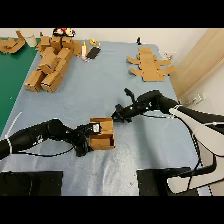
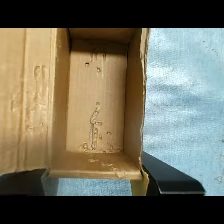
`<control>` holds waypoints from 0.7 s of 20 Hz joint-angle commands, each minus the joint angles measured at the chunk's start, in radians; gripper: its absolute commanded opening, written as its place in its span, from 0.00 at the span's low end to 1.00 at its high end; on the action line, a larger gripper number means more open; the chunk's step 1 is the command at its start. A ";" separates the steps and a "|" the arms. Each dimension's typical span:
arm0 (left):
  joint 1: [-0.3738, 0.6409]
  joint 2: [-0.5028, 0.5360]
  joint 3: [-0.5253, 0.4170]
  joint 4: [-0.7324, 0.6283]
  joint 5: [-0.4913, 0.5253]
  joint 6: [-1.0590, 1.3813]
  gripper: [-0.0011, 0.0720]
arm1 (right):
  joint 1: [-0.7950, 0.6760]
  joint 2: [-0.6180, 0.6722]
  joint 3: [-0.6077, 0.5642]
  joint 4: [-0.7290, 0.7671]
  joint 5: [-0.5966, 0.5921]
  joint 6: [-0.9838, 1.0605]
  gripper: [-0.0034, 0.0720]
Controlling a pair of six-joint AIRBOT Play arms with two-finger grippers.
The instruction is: Fold the box.
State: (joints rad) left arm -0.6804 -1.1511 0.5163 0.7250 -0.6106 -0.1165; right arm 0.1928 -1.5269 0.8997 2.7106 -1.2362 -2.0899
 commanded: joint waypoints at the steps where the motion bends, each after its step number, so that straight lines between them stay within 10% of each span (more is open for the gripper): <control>1: 0.001 0.001 0.000 0.000 0.000 0.000 0.64 | 0.042 -0.037 -0.018 0.103 -0.139 -0.275 0.05; 14: 0.001 0.001 0.000 0.000 0.000 0.000 0.64 | 0.332 0.520 -0.397 -0.068 0.527 -0.631 0.08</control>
State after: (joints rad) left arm -0.6804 -1.1515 0.5163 0.7250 -0.6106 -0.1165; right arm 0.4580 -1.1156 0.5644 2.7255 -0.8646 -2.6751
